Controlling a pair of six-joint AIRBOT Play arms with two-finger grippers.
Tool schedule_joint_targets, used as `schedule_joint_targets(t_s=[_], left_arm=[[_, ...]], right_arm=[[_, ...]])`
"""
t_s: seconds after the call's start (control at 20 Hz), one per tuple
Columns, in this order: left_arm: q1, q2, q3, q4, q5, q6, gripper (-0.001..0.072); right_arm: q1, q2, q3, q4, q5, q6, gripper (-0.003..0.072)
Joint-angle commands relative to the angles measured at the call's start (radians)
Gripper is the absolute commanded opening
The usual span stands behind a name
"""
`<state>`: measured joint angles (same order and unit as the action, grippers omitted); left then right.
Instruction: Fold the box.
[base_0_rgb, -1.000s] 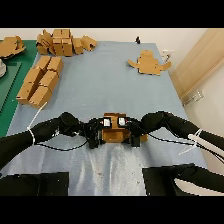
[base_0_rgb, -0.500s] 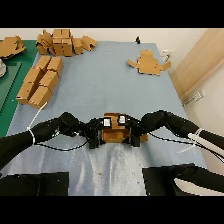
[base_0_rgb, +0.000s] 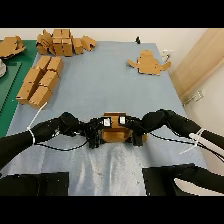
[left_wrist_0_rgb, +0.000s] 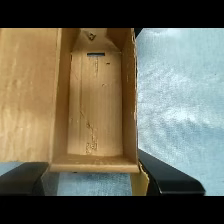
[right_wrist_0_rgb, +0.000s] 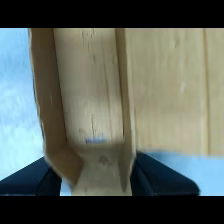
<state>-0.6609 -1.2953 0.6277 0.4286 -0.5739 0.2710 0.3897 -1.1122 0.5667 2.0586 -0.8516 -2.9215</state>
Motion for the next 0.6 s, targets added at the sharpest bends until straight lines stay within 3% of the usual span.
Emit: schedule_joint_targets(t_s=[0.0, 0.3, 0.55], left_arm=[[0.0, 0.0, 0.001, 0.0, -0.004, 0.001, 0.0351], [0.0, 0.0, 0.001, -0.002, -0.004, 0.001, 0.0351], [0.0, 0.0, 0.001, -0.002, -0.004, 0.001, 0.0351]], right_arm=[[0.0, 0.031, 0.003, -0.032, -0.007, 0.002, 0.0568], [0.0, 0.068, 0.003, -0.072, -0.045, 0.01, 0.0567], [0.0, 0.179, 0.003, -0.237, -0.116, 0.166, 0.0566]])
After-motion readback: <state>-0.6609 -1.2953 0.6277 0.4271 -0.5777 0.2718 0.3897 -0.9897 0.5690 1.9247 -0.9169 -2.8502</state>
